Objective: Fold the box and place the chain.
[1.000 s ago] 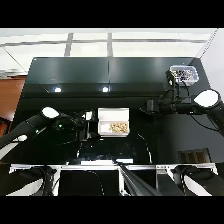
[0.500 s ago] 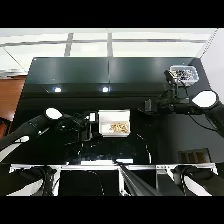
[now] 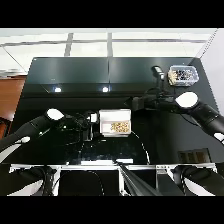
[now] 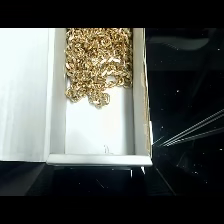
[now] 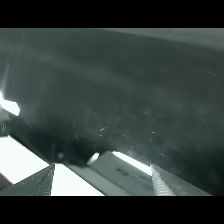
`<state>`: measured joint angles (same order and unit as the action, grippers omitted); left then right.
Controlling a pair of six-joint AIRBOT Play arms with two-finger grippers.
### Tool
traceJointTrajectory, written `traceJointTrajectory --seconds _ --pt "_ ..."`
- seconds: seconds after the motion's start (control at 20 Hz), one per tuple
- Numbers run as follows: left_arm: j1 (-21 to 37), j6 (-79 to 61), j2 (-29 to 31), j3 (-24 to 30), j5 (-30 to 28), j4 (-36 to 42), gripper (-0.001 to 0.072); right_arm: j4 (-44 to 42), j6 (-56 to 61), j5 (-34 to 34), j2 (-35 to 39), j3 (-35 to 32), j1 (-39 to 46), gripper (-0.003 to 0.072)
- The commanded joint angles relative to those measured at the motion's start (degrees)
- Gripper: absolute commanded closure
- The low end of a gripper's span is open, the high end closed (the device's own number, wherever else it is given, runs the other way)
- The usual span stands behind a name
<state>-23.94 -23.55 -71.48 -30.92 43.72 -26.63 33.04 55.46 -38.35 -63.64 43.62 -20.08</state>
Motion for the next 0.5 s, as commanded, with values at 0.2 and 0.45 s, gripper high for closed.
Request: traceJointTrajectory --seconds 0.2,0.45 --pt "-0.02 -0.02 -0.04 0.00 -0.22 -0.13 0.0221 2.45 -35.41 -11.52 -1.27 2.51 -3.26 -0.0025" --pt "-0.02 0.00 -0.04 0.00 -0.17 -0.11 0.0221 9.29 -38.51 -14.12 -1.79 2.49 -5.25 -0.0025"
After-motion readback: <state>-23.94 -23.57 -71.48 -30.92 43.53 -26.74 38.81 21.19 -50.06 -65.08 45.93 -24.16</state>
